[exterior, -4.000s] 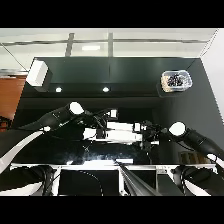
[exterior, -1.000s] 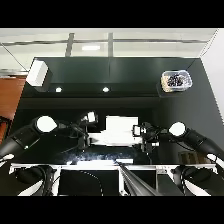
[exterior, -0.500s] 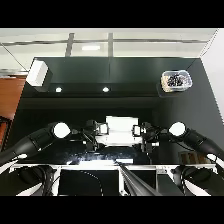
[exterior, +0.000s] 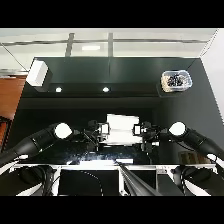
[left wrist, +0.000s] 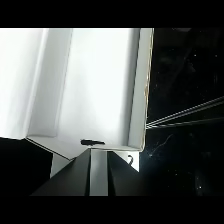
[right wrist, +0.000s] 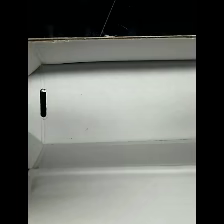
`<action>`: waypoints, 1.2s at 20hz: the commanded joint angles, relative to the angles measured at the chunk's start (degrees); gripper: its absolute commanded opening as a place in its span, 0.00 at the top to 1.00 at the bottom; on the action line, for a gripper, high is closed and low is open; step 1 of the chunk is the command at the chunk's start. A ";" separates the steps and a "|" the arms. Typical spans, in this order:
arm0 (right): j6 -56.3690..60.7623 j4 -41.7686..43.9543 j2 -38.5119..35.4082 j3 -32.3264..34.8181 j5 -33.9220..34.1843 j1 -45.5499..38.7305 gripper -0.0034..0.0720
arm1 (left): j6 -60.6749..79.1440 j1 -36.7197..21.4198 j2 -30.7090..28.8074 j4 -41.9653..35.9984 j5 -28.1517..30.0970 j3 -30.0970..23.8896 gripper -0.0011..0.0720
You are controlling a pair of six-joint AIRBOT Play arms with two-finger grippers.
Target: Fold the box and place the chain.
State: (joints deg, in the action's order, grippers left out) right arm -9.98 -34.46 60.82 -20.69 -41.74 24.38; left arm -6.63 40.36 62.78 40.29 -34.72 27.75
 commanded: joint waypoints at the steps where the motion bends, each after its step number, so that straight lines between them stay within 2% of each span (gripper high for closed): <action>1: 0.02 0.00 0.00 0.00 -0.09 0.02 0.32 | -0.02 0.02 0.02 -0.74 0.04 0.04 0.81; 9: 0.04 0.02 0.00 0.00 -0.09 0.02 0.32 | -1.44 -0.13 -0.28 2.27 -4.70 0.17 0.81; 12: 0.04 0.02 0.00 0.00 -0.09 0.02 0.32 | -6.29 -1.90 -1.77 7.93 -4.94 0.17 0.81; 17: 0.04 0.17 0.00 0.00 -0.09 0.02 0.32 | -7.02 -5.16 -2.49 8.28 -3.63 0.15 0.73; 19: 0.04 0.17 0.00 0.00 -0.09 0.04 0.32 | -6.86 -4.28 -2.45 8.28 -2.34 0.15 0.31; 20: 0.04 0.15 0.00 0.00 -0.09 0.04 0.32 | -6.88 -3.89 -2.32 8.22 -1.66 0.15 0.26; 21: 0.04 0.17 0.00 0.00 -0.07 0.04 0.32 | -6.88 -3.30 -2.12 8.02 -1.33 0.17 0.27; 23: 0.04 0.17 0.00 0.00 -0.07 0.02 0.32 | -6.75 -1.86 -1.64 7.23 -1.25 0.17 0.33; 24: 0.04 0.17 0.00 0.00 -0.07 0.04 0.32 | -6.56 -1.01 -1.44 6.54 -1.22 0.17 0.33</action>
State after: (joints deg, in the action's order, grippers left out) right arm -9.96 -34.30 60.82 -20.69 -41.82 24.38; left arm -13.32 37.76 60.93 47.92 -36.69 27.88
